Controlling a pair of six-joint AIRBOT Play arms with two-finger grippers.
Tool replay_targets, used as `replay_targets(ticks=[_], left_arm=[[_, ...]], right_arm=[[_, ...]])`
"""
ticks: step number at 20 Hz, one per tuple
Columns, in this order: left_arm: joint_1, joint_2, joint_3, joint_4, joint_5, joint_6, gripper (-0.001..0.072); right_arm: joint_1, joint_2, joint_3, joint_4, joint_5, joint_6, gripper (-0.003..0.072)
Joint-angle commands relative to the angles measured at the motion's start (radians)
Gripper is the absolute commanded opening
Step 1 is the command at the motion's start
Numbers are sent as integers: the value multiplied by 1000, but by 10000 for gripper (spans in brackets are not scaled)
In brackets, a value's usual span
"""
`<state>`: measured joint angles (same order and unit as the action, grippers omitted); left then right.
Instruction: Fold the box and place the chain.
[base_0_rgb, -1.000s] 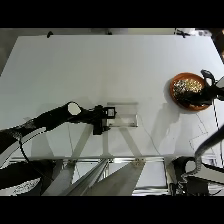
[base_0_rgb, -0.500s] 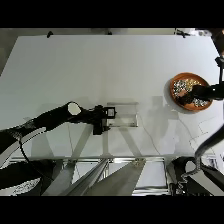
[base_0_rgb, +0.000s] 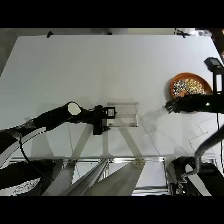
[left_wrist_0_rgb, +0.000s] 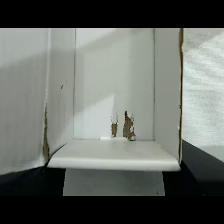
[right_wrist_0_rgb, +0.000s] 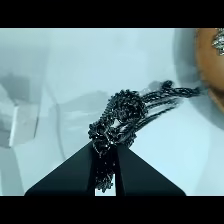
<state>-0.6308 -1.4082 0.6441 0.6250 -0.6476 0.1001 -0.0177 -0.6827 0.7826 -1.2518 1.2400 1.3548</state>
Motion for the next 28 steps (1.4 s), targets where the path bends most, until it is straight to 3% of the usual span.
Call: replay_targets(ticks=[1, 9, 16, 22, 28], left_arm=[[0, 1, 0, 0, 0, 0, 205], [0, 1, 0, 0, 0, 0, 205], [0, 1, 0, 0, 0, 0, 205], [0, 1, 0, 0, 0, 0, 205], [0, 1, 0, 0, 0, 0, 205]], right_arm=[[139, 45, -71, -12, -7, 76, 9], [500, 34, -187, -47, -262, 280, 9], [635, -13, -187, 10, -483, 325, 9], [734, -214, -187, 139, -689, 323, 10], [784, -406, -187, 196, -750, 319, 10]])
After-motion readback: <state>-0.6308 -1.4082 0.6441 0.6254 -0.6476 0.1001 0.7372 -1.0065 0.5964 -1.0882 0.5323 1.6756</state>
